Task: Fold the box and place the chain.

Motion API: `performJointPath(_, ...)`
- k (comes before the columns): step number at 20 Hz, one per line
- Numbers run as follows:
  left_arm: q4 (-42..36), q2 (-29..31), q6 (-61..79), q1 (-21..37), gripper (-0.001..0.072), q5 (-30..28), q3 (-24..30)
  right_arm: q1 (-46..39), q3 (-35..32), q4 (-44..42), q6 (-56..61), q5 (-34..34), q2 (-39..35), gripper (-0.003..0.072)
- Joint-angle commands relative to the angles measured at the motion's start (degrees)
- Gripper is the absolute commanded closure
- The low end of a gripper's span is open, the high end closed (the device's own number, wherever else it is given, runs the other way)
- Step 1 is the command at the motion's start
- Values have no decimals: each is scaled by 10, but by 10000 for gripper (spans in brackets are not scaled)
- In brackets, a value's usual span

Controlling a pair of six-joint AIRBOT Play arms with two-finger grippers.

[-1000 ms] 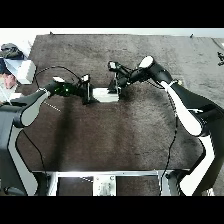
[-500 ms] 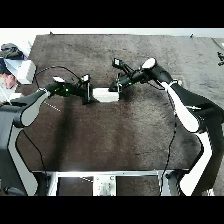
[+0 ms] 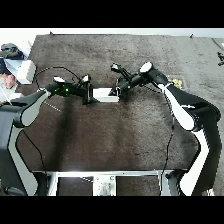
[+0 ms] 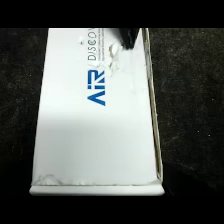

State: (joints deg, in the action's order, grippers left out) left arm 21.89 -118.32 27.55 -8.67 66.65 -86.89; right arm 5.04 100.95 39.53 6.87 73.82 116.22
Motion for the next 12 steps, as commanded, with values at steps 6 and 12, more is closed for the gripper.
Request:
performJointPath(6, 0, 0, -1, 1, 362, 0, 0, -45, -64, -176, 9, -1, -193, 719)
performJointPath(12, 0, 0, -1, 1, 362, 0, 0, -61, -460, -193, 7, -354, -538, 719)
